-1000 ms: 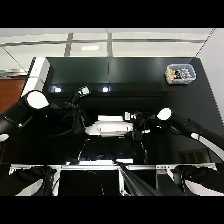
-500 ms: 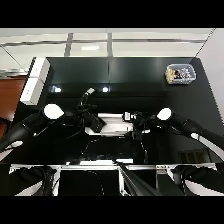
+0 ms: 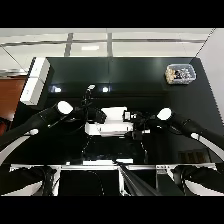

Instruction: Fold the box and place the chain.

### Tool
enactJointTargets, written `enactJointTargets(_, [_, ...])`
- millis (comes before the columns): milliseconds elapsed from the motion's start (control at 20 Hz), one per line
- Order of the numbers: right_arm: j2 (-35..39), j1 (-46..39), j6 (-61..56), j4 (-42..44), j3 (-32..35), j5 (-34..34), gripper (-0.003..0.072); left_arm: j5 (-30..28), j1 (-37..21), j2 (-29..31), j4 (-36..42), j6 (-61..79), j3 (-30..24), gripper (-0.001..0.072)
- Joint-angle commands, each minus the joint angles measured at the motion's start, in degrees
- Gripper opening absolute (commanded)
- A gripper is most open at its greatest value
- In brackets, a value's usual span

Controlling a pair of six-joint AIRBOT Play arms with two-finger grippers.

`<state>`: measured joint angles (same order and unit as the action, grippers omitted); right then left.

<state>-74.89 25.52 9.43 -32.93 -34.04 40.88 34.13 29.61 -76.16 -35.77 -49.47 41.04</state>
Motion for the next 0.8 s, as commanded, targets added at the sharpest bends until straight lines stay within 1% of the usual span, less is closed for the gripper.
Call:
enactJointTargets(0, [0.0,0.0,0.0,0.0,0.0,0.0,0.0057,1.9,-0.1,-1.0,-2.3,0.4,0.7,0.0024])
enactJointTargets(100, [0.0,0.0,0.0,0.0,0.0,0.0,0.0058,2.1,-0.8,2.1,-6.6,0.4,2.8,0.0024])
enactJointTargets(200, [0.0,0.0,0.0,0.0,0.0,0.0,0.0057,4.5,-2.0,6.7,-11.1,0.3,5.1,0.0024])
enactJointTargets(300, [0.0,0.0,0.0,0.0,0.0,0.0,0.0058,8.5,-3.5,12.1,-15.3,0.2,6.0,0.0024])
enactJointTargets(450, [0.0,0.0,0.0,0.0,0.0,0.0,0.0057,18.2,-5.3,18.3,-20.4,0.3,5.2,0.0025])
enactJointTargets(500, [0.0,0.0,0.0,0.0,0.0,0.0,0.0057,20.8,-5.3,19.6,-20.6,4.0,3.9,0.0025])
enactJointTargets(550, [0.0,0.0,0.0,0.0,0.0,0.0,0.0057,22.4,-4.9,20.6,-20.7,14.4,1.6,0.0025])
enactJointTargets(650, [0.0,0.0,0.0,0.0,0.0,0.0,0.0057,21.5,-4.7,20.7,-20.9,31.6,-3.7,0.0038])
enactJointTargets(700, [0.0,0.0,0.0,0.0,0.0,0.0,0.0058,19.3,-4.7,20.5,-20.9,39.2,-6.0,0.0231])
enactJointTargets(750, [0.0,0.0,0.0,0.0,0.0,0.0,0.0058,16.4,-4.7,20.4,-20.9,45.3,-7.8,0.0535])
